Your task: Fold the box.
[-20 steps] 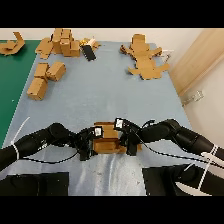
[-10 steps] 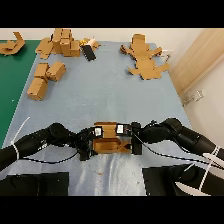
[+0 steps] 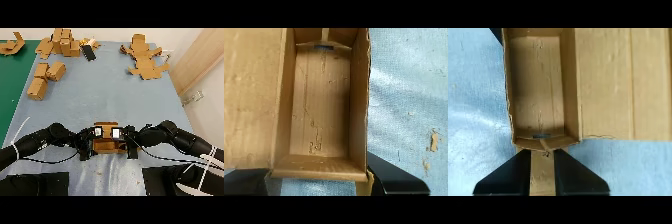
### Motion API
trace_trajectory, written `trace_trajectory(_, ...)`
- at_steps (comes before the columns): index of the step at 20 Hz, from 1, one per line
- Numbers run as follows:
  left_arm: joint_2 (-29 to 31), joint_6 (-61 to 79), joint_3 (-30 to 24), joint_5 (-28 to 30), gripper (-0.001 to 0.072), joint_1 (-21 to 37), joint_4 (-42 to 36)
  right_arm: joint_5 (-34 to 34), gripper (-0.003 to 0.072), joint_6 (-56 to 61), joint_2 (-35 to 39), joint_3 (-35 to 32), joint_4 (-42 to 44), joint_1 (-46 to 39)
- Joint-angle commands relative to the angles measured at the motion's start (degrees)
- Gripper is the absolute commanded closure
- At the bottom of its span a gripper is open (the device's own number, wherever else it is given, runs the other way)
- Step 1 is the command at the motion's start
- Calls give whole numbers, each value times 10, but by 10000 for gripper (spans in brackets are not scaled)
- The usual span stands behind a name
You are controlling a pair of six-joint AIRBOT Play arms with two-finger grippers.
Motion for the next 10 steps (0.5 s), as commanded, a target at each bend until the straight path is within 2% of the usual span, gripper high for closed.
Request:
trace_trajectory(1, 0, 0, 0, 0, 201, 0, 0, 12, 530, -4, -4, 0, 25, 6)
trace_trajectory(10, 0, 0, 0, 0, 201, 0, 0, 35, 519, -32, -16, 0, 79, 22)
